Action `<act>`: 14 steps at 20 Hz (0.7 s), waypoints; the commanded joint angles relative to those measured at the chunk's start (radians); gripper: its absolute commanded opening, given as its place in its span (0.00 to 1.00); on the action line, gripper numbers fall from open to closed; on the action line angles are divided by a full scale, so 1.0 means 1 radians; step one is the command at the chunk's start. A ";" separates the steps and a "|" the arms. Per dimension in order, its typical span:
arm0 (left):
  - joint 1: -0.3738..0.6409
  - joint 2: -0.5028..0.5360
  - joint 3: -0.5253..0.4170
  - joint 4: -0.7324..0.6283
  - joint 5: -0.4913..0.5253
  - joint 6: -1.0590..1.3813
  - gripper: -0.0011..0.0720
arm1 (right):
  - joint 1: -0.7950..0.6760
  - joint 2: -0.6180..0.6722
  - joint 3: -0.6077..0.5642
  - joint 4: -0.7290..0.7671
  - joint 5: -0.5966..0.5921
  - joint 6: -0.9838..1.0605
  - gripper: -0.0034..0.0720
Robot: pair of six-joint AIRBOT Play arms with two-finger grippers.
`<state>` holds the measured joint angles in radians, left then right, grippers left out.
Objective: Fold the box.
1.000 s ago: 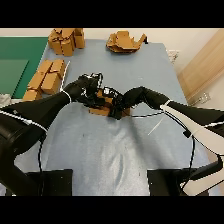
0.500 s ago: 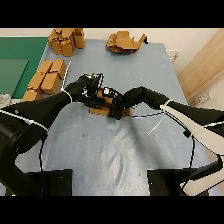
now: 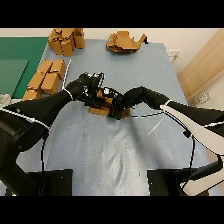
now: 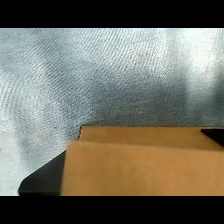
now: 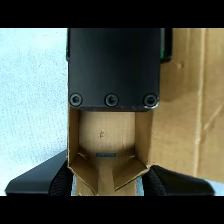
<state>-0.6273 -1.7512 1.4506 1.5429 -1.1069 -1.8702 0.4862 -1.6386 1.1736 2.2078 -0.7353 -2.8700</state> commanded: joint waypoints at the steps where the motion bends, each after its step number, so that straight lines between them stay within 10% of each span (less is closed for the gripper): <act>1: 0.000 0.002 0.003 -0.071 -0.027 0.031 0.04 | 0.000 0.000 0.001 0.000 0.002 0.000 0.39; 3: 0.002 0.002 0.003 -0.091 -0.026 0.030 0.57 | 0.000 0.000 0.001 0.000 0.001 0.000 0.39; 10: 0.036 0.028 0.003 -0.102 -0.016 0.030 0.58 | 0.000 0.000 0.001 0.000 0.001 0.000 0.39; 12: 0.048 0.029 0.003 -0.100 -0.019 0.035 0.32 | 0.000 0.000 0.001 0.000 0.001 0.000 0.39; 14: 0.051 0.029 0.003 -0.099 -0.019 0.045 0.31 | 0.000 0.000 0.001 0.000 0.002 0.000 0.39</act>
<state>-0.5873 -1.7267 1.4528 1.4376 -1.1385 -1.8355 0.4858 -1.6375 1.1740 2.2097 -0.7277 -2.8677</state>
